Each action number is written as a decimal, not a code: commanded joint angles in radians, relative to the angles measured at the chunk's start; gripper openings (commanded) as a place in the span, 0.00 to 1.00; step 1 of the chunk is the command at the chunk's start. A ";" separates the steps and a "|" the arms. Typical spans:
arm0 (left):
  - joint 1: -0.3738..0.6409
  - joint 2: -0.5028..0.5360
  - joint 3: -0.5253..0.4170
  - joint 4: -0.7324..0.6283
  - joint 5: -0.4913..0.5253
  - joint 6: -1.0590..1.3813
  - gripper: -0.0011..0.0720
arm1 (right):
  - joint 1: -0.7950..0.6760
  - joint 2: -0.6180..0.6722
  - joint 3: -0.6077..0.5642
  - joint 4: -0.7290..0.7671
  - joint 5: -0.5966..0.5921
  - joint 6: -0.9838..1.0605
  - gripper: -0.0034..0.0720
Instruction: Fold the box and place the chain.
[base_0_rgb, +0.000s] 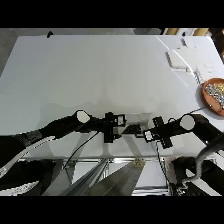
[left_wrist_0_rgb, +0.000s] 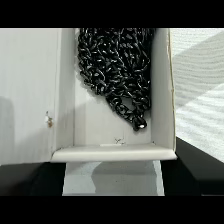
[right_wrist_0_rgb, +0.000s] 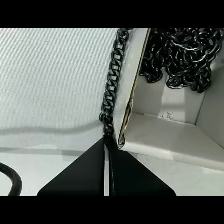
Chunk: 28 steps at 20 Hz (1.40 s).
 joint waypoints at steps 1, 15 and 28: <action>0.000 0.001 0.000 0.000 0.000 0.000 0.47 | 0.001 0.048 0.000 -0.040 0.039 0.006 0.07; 0.000 0.001 0.000 0.000 0.000 0.000 0.47 | 0.001 0.325 -0.063 -0.027 0.028 0.178 0.29; 0.000 0.001 0.000 0.000 0.000 0.000 0.47 | 0.001 0.050 -0.082 0.061 -0.115 0.017 0.28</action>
